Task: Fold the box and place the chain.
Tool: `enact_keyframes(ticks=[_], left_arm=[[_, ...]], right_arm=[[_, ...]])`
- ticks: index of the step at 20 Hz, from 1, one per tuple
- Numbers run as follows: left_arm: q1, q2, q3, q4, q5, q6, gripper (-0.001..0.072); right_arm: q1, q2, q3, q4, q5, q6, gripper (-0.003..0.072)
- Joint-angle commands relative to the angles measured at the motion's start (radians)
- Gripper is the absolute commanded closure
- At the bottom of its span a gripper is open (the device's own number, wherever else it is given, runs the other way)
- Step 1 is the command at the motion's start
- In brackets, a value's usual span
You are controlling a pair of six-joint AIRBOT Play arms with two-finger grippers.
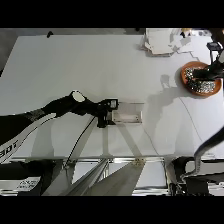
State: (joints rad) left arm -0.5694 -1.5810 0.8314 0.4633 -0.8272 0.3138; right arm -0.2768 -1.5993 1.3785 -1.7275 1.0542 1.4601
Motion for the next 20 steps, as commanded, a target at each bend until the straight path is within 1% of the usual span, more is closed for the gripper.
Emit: enact_keyframes(ticks=[1,6,8,12,13,15,16,17,20], left_arm=[[0.000,0.000,0.000,0.000,0.000,0.000,0.0457],[0.000,0.000,0.000,0.000,0.000,0.000,0.0457],[0.000,0.000,0.000,0.000,0.000,0.000,0.0457],[0.000,0.000,0.000,0.000,0.000,0.000,0.0457],[0.000,0.000,0.000,0.000,0.000,0.000,0.0457],[0.000,0.000,0.000,0.000,0.000,0.000,0.0457],[0.000,0.000,0.000,0.000,0.000,0.000,0.0457],[0.000,0.000,0.000,0.000,0.000,0.000,0.0457],[0.000,0.000,0.000,0.000,0.000,0.000,0.0457]], right_arm=[[-0.016,-0.067,0.007,0.080,-0.005,-0.026,0.0511],[-0.016,-0.105,0.007,0.097,-0.029,-0.026,0.0511],[-0.016,-0.111,0.007,0.097,-0.043,-0.025,0.0530],[-0.016,-0.115,0.007,0.090,-0.051,-0.021,0.0539],[-0.016,-0.118,0.007,0.085,-0.050,-0.021,0.0572],[-0.016,-0.123,0.007,0.082,-0.049,-0.021,0.0580],[-0.016,-0.123,0.007,0.082,-0.048,-0.021,0.0651],[-0.016,-0.121,0.007,0.081,-0.044,-0.021,0.0670],[-0.016,-0.074,0.007,0.075,-0.032,-0.022,0.0670]])
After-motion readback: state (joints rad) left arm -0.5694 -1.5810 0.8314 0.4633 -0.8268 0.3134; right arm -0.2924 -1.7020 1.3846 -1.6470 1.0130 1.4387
